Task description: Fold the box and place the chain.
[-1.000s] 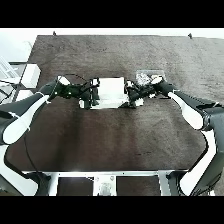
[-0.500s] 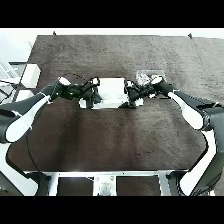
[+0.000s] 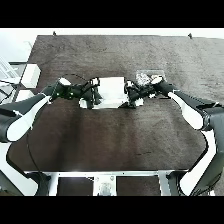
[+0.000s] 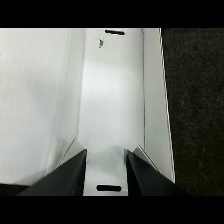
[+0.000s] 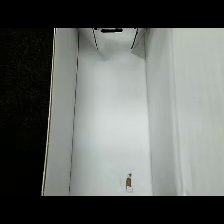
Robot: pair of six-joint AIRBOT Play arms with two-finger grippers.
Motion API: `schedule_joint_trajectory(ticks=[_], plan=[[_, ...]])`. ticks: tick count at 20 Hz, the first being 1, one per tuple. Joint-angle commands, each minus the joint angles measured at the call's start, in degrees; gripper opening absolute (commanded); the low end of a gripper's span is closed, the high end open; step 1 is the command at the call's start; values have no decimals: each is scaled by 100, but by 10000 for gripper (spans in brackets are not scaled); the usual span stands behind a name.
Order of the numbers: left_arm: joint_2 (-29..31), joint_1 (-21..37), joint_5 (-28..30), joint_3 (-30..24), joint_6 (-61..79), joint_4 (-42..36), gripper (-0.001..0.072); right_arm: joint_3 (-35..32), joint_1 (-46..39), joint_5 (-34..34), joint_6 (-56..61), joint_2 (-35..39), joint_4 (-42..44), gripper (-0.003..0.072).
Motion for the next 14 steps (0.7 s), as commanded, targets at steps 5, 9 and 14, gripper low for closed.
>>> schedule_joint_trajectory(ticks=[5,9,14], plan=[[-2,4,2,7,7,-31,440,0,0,2,0,0,-2,594],[-2,4,44,7,-2,-72,614,0,0,2,0,0,-2,594],[-2,9,46,4,-2,-70,585,0,0,2,0,0,-2,594]])
